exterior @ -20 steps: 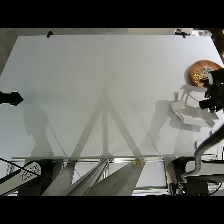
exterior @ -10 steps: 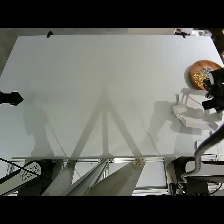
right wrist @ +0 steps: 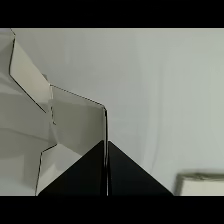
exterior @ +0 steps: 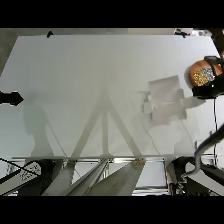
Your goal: Fold the box and place the chain.
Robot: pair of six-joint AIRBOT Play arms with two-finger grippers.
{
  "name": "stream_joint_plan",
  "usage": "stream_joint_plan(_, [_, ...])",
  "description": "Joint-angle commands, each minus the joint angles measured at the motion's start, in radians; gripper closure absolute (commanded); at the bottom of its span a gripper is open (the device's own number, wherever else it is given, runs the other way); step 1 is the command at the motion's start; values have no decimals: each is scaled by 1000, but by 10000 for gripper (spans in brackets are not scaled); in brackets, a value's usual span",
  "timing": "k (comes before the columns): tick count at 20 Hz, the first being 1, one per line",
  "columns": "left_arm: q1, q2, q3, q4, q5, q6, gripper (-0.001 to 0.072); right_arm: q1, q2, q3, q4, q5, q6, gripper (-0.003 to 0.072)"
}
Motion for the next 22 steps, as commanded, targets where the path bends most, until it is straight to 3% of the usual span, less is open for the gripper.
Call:
stream_joint_plan(1, [1,1,0,0,0,0,9,39,119,1,346,-85,-84,675])
stream_joint_plan(5, [1,1,0,0,0,0,9,134,167,1,515,-121,-119,675])
stream_joint_plan(10, [1,1,0,0,0,0,9,304,165,1,573,-206,-105,677])
stream_joint_plan(14, [1,1,0,0,0,0,9,358,165,1,790,-244,-142,677])
stream_joint_plan(17, [1,1,0,0,0,0,9,360,161,0,759,-195,-108,677])
stream_joint_plan(22, [1,1,0,0,0,0,9,360,150,-33,554,-126,8,677])
